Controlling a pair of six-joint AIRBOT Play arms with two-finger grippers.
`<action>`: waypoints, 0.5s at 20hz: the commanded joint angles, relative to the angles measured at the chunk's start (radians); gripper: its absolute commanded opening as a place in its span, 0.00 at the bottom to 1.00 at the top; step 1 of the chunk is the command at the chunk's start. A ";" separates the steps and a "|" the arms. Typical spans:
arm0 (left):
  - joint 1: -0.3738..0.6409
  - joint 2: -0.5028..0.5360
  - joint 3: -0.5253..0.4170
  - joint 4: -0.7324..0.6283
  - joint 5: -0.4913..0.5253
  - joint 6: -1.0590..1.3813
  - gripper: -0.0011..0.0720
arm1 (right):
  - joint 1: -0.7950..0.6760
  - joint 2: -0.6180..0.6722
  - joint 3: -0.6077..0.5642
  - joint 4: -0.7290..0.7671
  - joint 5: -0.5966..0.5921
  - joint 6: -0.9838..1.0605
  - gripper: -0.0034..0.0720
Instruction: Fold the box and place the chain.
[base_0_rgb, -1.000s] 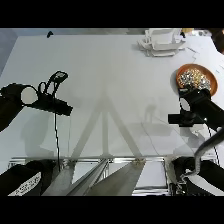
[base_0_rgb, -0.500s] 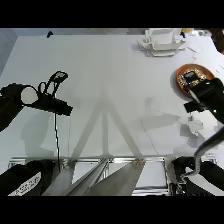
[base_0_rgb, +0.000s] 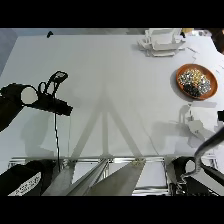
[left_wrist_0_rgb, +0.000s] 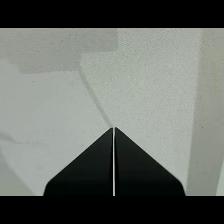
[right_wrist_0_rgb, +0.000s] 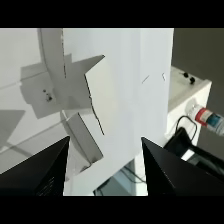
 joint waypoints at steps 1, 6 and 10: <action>-0.001 0.000 -0.001 0.000 0.000 0.000 0.03 | -0.079 -0.069 0.000 0.010 0.006 -0.020 0.66; -0.001 0.000 -0.001 0.000 0.000 0.000 0.03 | -0.079 -0.174 0.000 -0.036 -0.016 0.000 0.55; -0.001 0.000 -0.001 0.000 0.000 0.000 0.03 | -0.079 -0.233 0.000 -0.131 -0.028 0.049 0.35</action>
